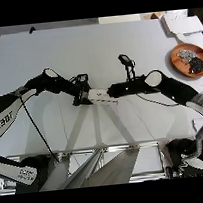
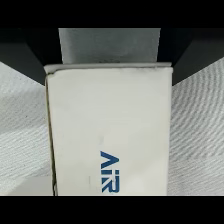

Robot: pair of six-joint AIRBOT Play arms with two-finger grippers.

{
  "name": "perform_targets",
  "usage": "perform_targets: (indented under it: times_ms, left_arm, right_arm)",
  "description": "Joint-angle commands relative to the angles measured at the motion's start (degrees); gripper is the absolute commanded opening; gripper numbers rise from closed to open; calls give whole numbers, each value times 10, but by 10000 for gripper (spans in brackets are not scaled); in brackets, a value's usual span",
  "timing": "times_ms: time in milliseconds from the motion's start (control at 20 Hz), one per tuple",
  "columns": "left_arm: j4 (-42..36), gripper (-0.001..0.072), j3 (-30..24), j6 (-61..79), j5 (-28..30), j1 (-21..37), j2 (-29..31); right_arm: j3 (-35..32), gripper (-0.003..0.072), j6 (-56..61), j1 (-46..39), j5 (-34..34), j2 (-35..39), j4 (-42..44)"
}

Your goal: Fold the box and place the chain.

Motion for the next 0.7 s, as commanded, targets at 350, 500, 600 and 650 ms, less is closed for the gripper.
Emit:
perform_targets:
  times_ms: [350,500,600,650]
  left_arm:
    - [0,255,0,0,0,0,0]
    - [0,255,0,0,0,0,0]
    - [0,255,0,0,0,0,0]
    - [0,255,0,0,0,0,0]
  right_arm:
    - [-89,7,-115,-6,-48,-17,155]
    - [-87,7,-119,-6,-49,-2,156]
    - [-85,8,-123,-12,-50,37,155]
    - [-83,8,-129,-20,-49,63,155]
